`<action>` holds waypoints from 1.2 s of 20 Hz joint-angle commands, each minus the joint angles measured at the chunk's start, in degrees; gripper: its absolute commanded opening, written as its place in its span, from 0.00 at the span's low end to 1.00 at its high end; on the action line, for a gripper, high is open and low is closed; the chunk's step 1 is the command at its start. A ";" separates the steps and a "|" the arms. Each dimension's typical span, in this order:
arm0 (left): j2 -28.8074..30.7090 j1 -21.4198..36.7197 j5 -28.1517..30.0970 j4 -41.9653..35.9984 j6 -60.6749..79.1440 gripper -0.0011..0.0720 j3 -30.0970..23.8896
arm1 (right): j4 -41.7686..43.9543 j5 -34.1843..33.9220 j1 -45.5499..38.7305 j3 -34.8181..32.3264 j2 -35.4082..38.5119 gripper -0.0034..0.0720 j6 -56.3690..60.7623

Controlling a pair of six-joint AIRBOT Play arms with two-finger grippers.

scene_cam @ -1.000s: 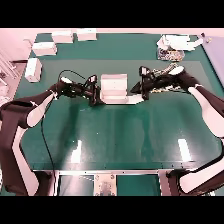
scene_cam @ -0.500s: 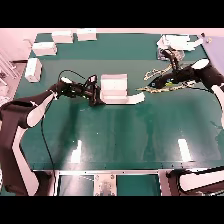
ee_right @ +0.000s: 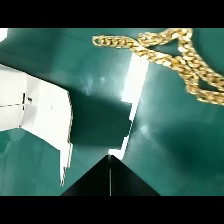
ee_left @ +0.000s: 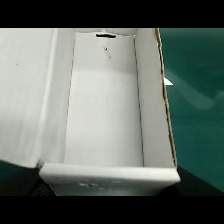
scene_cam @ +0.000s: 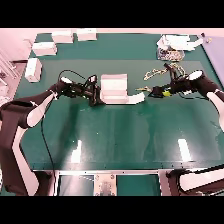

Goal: Fold the box and place the chain.

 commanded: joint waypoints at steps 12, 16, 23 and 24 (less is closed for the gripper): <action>0.02 0.07 0.02 0.02 0.00 0.63 0.00 | 10.54 -3.98 10.84 -1.53 -1.97 0.05 -2.80; 0.02 0.07 0.02 0.00 0.00 0.63 0.00 | 10.14 -5.29 10.82 -1.53 1.16 0.05 -3.02; 0.02 0.07 0.00 0.00 0.00 0.63 0.00 | 10.38 -5.05 10.84 -1.55 1.29 0.09 -3.02; 0.02 0.07 -0.02 0.02 0.00 0.63 0.00 | 10.38 -5.07 10.84 -1.55 1.29 0.18 -2.99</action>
